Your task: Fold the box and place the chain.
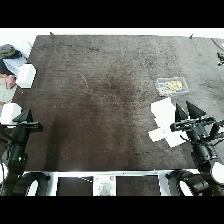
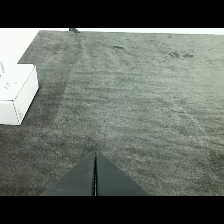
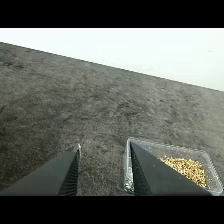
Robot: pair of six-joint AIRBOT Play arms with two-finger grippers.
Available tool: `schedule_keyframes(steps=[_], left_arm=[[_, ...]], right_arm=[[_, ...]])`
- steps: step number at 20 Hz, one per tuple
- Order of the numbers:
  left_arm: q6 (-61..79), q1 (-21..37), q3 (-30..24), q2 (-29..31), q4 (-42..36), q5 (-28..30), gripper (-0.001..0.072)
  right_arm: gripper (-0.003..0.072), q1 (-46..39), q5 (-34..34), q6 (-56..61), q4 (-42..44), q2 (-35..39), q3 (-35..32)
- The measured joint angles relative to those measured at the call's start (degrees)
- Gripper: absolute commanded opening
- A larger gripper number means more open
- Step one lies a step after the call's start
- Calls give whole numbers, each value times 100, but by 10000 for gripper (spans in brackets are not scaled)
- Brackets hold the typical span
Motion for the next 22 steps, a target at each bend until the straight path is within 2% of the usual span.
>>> schedule_keyframes(steps=[1,2,4,6,9,14,17,19,20,22], left_arm=[[2,0,0,0,0,-2,13],[0,2,-2,0,0,-2,13],[2,0,-2,0,0,0,13],[2,2,0,0,0,-2,13],[2,0,0,0,0,-2,13],[0,2,0,0,0,0,13],[2,2,-2,0,0,0,13],[2,0,0,0,0,0,13],[2,0,0,0,0,0,13],[2,0,-2,0,-2,0,13]], right_arm=[[366,0,0,0,2,0,0],[409,0,7,2,2,0,0],[406,0,22,13,50,0,0],[327,0,20,22,116,-2,11],[330,2,-138,24,442,-201,162],[346,-68,-450,20,761,-1532,925],[345,-557,-407,13,1008,-2590,1604],[345,-1268,131,7,1056,-3165,2052],[344,-1775,638,85,1001,-3449,2286],[346,-2881,1908,697,310,-3995,2820]])
